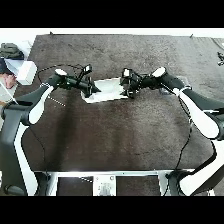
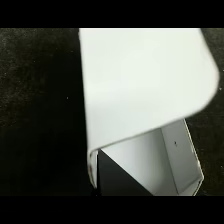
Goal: Fold the box and place the chain.
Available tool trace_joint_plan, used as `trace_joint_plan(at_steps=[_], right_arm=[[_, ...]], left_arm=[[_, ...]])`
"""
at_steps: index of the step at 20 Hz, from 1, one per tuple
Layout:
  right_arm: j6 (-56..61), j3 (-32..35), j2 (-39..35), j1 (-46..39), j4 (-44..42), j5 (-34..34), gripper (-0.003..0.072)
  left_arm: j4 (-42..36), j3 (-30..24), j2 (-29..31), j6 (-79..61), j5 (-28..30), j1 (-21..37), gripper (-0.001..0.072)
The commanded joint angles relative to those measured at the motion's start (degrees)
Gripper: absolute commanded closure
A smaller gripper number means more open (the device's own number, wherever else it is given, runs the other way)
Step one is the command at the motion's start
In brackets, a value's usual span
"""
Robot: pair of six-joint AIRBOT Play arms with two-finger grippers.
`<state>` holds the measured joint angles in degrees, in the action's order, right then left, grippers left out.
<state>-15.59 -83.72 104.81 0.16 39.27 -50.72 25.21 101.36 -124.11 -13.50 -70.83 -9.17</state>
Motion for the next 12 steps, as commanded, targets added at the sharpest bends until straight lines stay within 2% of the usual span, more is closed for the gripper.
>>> trace_joint_plan(at_steps=[1, 5, 12], right_arm=[[-0.13, -2.73, 2.1, -0.92, 0.11, -3.56, 0.0097], [1.7, -8.15, 5.53, -1.2, -0.04, -9.4, 0.0096], [1.88, -13.25, 10.1, -1.18, -1.22, -14.14, 0.0095]], left_arm=[[0.02, 0.0, 0.0, -0.02, -0.09, 0.04, 0.0698], [0.02, 0.0, 0.0, -0.02, -0.11, 0.04, 0.0698], [0.02, 0.0, 0.0, -0.02, -0.09, 0.04, 0.0698]])
